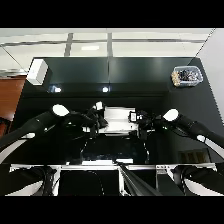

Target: Fold the box and place the chain.

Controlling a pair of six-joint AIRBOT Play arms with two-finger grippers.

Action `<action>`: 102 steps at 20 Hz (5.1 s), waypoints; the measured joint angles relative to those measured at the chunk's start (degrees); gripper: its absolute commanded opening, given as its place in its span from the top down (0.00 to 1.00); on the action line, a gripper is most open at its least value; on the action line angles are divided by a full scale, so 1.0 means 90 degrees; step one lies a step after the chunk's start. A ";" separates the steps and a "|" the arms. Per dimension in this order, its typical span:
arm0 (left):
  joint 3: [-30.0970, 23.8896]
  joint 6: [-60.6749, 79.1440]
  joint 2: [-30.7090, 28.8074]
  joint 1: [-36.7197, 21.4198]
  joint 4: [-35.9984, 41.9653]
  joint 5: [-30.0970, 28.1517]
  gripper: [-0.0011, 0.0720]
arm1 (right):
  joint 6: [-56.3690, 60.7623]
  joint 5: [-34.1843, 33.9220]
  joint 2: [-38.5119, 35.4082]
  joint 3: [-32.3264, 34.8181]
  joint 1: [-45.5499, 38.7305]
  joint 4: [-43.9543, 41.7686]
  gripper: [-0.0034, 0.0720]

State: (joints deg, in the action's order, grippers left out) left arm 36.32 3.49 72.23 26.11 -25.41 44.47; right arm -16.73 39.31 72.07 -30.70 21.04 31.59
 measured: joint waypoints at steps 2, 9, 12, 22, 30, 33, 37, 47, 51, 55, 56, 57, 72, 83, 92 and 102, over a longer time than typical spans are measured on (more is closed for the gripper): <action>0.0000 -0.0704 -0.0396 -0.0410 -0.0425 0.0245 0.95 | -0.0002 0.0000 0.0000 0.0000 0.0000 0.0000 0.43; -0.0121 -0.5663 -0.1321 -0.2589 -0.2572 0.1676 0.95 | -0.0005 0.0005 0.0000 0.0000 0.0000 0.0002 0.43; -0.0418 -0.7206 -0.0984 -0.3395 -0.2557 0.2208 0.95 | -0.0005 0.0007 0.0000 0.0000 0.0000 0.0005 0.43; -0.0729 -0.7405 0.0469 -0.2368 -0.0648 0.1464 0.95 | -0.0005 0.0010 0.0000 0.0000 0.0000 0.0005 0.43; -0.0131 -0.6431 0.0865 -0.1909 0.0114 0.2004 0.07 | -0.0005 0.0012 0.0000 0.0000 0.0000 0.0005 0.43; 0.0158 -0.6336 0.0889 -0.1870 0.0160 0.2198 0.07 | -0.0005 0.0012 0.0000 0.0000 0.0000 0.0005 0.43; 0.0491 -0.6351 0.0894 -0.1481 0.0153 0.2302 0.22 | -0.0005 0.0012 0.0000 0.0000 0.0000 0.0005 0.43; 0.1426 -0.8138 0.0899 -0.0493 -0.1202 0.2157 0.49 | -0.0005 0.0012 0.0000 0.0000 0.0000 0.0005 0.43; 0.1608 -0.8823 0.0899 -0.0250 -0.1666 0.2115 0.51 | -0.0005 0.0012 0.0000 0.0000 0.0000 0.0005 0.43; 0.1659 -0.9245 0.0899 0.0017 -0.1931 0.1880 0.54 | -0.0002 0.0019 0.0000 0.0000 0.0000 0.0005 0.43; 0.1666 -0.9369 0.0896 0.0083 -0.1989 0.1814 0.54 | 0.0000 0.0022 -0.0002 0.0000 0.0000 0.0005 0.43; 0.1671 -0.9493 0.0891 0.0151 -0.2050 0.1739 0.54 | 0.0002 0.0027 -0.0002 0.0000 -0.0002 0.0005 0.43; 0.1751 -1.1463 0.0903 0.0746 -0.3534 0.1171 0.54 | -0.0010 0.0007 0.0000 0.0000 0.0002 0.0002 0.43; 0.2985 -1.4749 0.1389 0.2261 -0.6904 0.1970 0.54 | -0.0007 0.0007 0.0000 0.0000 0.0002 0.0002 0.43; 0.3150 -1.5552 0.1812 0.2446 -0.6788 0.1967 0.54 | -0.0005 0.0010 0.0000 0.0000 0.0002 0.0002 0.43; 0.3264 -1.5562 0.1914 0.2443 -0.6662 0.1994 0.94 | -0.0007 0.0000 -0.0002 0.0000 0.0002 0.0005 0.43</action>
State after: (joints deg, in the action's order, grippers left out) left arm 65.69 -136.57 89.45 48.10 -85.36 62.41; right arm -16.80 39.31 72.05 -30.70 21.06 31.64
